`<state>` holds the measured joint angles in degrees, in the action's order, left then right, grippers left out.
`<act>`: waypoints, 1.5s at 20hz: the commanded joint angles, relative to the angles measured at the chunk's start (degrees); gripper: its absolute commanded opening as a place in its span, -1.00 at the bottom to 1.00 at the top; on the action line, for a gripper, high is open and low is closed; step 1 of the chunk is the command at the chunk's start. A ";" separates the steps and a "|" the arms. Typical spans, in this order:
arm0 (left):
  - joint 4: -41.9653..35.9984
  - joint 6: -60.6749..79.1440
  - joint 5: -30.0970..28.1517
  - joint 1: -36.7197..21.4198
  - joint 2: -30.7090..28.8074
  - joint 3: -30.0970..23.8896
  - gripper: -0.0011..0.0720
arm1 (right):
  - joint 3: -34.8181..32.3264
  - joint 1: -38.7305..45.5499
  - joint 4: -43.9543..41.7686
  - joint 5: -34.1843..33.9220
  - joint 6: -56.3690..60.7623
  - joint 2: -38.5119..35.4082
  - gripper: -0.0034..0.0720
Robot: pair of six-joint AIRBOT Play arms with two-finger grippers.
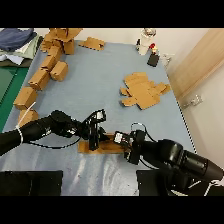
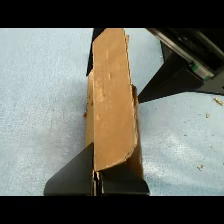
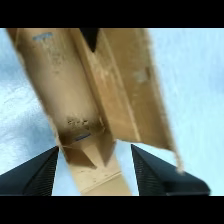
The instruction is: Fold the box.
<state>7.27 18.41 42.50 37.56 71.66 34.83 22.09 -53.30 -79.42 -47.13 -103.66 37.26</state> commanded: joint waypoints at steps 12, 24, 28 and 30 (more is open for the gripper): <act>0.02 0.00 0.02 -0.02 0.02 0.00 -0.94 | -0.26 21.42 -33.31 -1.40 -47.74 4.79 1.00; 0.02 0.00 0.00 -0.02 0.02 0.00 -0.94 | -0.26 21.55 -41.20 1.68 -59.52 10.75 0.98; 0.02 0.00 -0.02 -0.02 0.02 0.00 -0.94 | -0.26 24.76 -45.70 0.96 -62.88 10.95 0.98; 0.02 0.00 0.00 -0.04 0.02 0.00 -0.94 | -0.26 26.53 -46.69 -0.76 -63.58 10.95 0.97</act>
